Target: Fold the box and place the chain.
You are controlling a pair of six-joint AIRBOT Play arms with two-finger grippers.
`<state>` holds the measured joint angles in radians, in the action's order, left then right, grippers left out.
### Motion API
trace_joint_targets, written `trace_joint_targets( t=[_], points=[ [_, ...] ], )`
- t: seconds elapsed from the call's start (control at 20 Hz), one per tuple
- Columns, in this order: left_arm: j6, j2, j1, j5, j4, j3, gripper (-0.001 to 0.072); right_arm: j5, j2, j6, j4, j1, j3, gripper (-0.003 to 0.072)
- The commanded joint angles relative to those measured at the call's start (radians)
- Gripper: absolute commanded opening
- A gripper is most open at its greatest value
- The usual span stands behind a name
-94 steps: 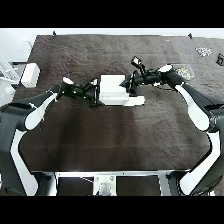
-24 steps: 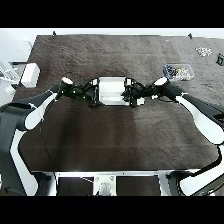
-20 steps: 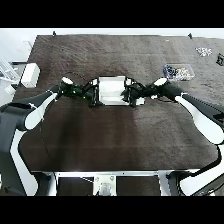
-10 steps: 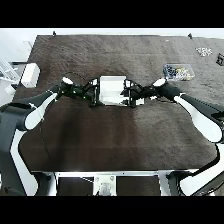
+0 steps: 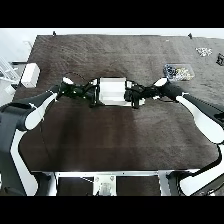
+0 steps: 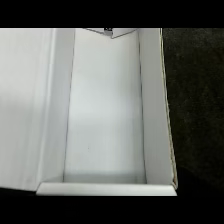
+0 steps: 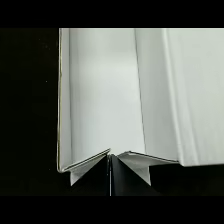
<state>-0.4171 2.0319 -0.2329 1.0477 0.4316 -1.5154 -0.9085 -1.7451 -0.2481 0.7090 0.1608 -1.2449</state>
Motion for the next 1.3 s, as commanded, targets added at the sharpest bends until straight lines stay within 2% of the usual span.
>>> trace_joint_targets(
  t=[0.0, 0.2, 0.35, 0.55, 0.8, 1.0, 1.25],
  points=[
    [-0.002, 0.000, 0.000, 0.001, 0.002, 0.000, 0.0366, -0.007, 0.033, 0.105, 0.078, -0.023, -0.001, 0.0015],
    [-0.002, 0.000, 0.000, 0.000, 0.002, 0.000, 0.0365, -0.088, 0.091, 0.118, 0.096, -0.050, -0.001, 0.0014],
    [-0.002, 0.000, 0.000, 0.000, 0.002, 0.000, 0.0366, -0.087, 0.150, 0.191, 0.100, -0.055, -0.001, 0.0012],
    [-0.002, 0.000, 0.000, 0.000, 0.002, 0.000, 0.0365, -0.076, 0.201, 0.564, 0.166, -0.108, -0.001, 0.0011],
    [-0.002, 0.000, 0.000, 0.000, 0.002, 0.000, 0.0365, -0.098, 0.203, 1.065, 0.201, -0.269, 0.001, 0.0012],
    [-0.002, 0.000, 0.000, 0.000, 0.002, 0.000, 0.0365, -0.140, 0.203, 1.192, 0.201, -0.351, 0.030, 0.0012],
    [-0.002, 0.000, 0.000, 0.000, 0.002, 0.000, 0.0365, -0.141, 0.119, 1.267, 0.194, -0.347, 0.040, 0.0012]
  ],
)
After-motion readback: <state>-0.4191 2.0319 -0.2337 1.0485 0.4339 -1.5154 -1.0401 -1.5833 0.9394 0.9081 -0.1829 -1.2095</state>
